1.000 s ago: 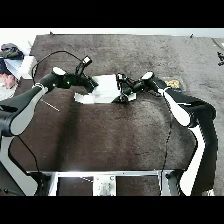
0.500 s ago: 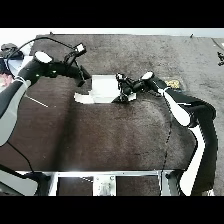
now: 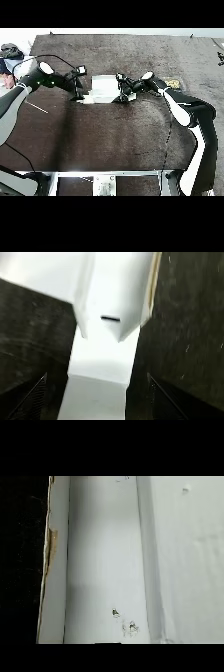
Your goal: Fold the box and place the chain.
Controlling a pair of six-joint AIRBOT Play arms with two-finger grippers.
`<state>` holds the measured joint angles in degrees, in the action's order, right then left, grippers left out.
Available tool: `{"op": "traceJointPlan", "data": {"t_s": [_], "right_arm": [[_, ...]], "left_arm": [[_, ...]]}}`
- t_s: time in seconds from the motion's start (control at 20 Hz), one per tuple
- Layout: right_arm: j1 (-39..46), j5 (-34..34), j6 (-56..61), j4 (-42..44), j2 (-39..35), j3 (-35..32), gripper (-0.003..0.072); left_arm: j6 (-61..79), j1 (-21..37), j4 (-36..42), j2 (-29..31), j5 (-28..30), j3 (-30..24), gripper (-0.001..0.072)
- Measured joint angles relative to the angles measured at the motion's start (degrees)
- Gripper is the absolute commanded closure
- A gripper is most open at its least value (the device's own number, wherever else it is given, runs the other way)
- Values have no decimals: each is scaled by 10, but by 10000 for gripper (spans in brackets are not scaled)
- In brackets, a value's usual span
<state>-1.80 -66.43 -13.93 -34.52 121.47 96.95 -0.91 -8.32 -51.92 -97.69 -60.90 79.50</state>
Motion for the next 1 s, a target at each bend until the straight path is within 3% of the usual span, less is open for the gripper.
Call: {"op": "traceJointPlan", "data": {"t_s": [0.3, 0.7, 1.0], "right_arm": [[0, 0, 0, 0, 0, 0, 420], [0, 0, 0, 0, 0, 0, 420], [0, 0, 0, 0, 0, 0, 420]], "left_arm": [[51, -14, 11, -36, 11, -13, -10], [70, -37, 15, -53, 67, -14, -10], [74, -38, 26, -54, 60, -7, 10]]}}
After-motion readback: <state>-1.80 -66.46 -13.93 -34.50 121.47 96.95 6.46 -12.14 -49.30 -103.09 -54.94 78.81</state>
